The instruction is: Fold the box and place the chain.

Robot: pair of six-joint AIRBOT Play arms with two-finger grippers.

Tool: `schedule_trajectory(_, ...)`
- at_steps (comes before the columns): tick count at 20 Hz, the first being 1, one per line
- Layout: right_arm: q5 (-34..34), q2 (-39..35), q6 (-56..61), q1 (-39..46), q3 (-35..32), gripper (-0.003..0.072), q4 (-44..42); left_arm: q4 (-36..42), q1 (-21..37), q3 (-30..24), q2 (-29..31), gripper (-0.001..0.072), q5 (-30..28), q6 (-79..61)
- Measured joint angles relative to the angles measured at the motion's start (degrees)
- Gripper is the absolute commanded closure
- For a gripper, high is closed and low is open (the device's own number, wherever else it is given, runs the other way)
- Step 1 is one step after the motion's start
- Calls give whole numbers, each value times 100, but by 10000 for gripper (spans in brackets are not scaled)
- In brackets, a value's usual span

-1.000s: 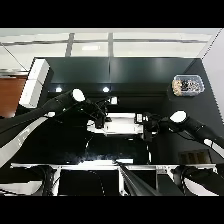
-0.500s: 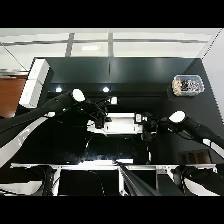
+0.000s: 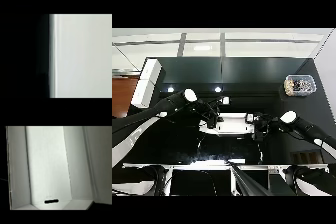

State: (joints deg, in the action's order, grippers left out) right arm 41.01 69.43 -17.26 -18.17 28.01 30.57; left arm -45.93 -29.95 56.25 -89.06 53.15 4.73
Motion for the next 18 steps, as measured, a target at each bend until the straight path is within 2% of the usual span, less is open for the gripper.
schedule_trajectory(10, -50, 17, 83, -13, 17, 19, 44, 0, 0, 0, 0, 682, -2, -2)
schedule_trajectory(11, -59, 17, 83, -13, 17, 159, 46, 0, 0, 0, 0, 682, -2, -2)
schedule_trajectory(12, -59, 17, 101, -13, 17, 193, 48, -2, 0, 0, 0, 681, 4, -11)
schedule_trajectory(15, -59, 17, 98, -13, 17, 193, 50, -2, 0, 0, 0, 673, 2, -11)
schedule_trajectory(17, -59, 17, 94, -13, 17, 193, 52, -142, -7, 2, -13, 469, -24, 15)
schedule_trajectory(18, -59, 17, 92, -13, 17, 193, 52, -160, 0, 20, -7, 459, 66, 13)
